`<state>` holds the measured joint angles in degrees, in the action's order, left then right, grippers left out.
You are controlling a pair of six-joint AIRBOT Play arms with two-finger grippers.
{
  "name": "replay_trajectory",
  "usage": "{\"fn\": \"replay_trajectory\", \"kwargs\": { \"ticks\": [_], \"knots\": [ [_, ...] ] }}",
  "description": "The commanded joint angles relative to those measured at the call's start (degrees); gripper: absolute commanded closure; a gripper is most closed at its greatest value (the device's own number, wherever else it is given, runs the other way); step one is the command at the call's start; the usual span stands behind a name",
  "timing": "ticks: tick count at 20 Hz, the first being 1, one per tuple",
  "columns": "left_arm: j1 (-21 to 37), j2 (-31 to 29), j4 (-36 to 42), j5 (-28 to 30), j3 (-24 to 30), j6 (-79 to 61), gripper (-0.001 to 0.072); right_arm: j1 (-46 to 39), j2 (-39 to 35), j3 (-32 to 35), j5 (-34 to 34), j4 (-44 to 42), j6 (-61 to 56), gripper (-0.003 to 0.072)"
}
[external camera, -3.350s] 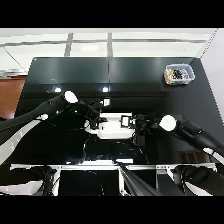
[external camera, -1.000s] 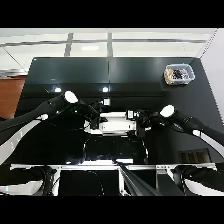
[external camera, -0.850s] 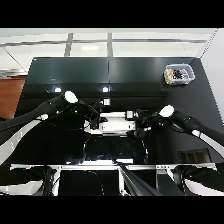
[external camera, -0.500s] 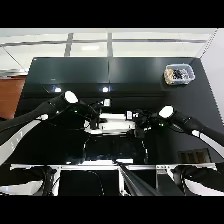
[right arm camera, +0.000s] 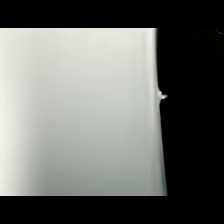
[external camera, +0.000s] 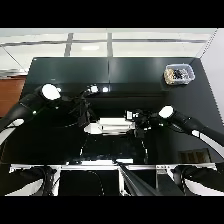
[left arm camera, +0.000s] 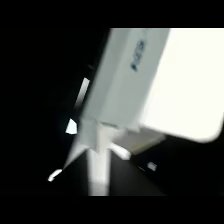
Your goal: Fold the box and place the chain.
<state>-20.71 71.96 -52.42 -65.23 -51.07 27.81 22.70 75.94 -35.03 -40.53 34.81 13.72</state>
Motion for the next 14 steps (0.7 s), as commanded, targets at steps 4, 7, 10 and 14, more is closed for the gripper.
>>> {"fn": "replay_trajectory", "kwargs": {
  "ticks": [4, 7, 10, 14],
  "knots": [
    [-1.66, -0.72, 19.32, -5.79, 7.85, 9.44, 0.0687, 0.04, 0.02, -0.02, -0.31, 0.15, 0.0, 0.0508],
    [-2.78, -0.46, 29.11, 13.81, 8.85, 9.44, 0.0687, 0.04, 0.02, -0.02, -0.31, 0.15, 0.0, 0.0508],
    [-2.58, 0.0, 32.11, 29.66, 8.79, 9.49, 0.0687, 0.04, 0.02, -0.02, -0.31, 0.15, 0.0, 0.0508],
    [-2.89, 5.03, 25.38, 25.73, 8.81, 10.19, 0.0687, 0.04, 0.02, -0.02, -0.31, 0.15, 0.0, 0.0508]
  ]
}}
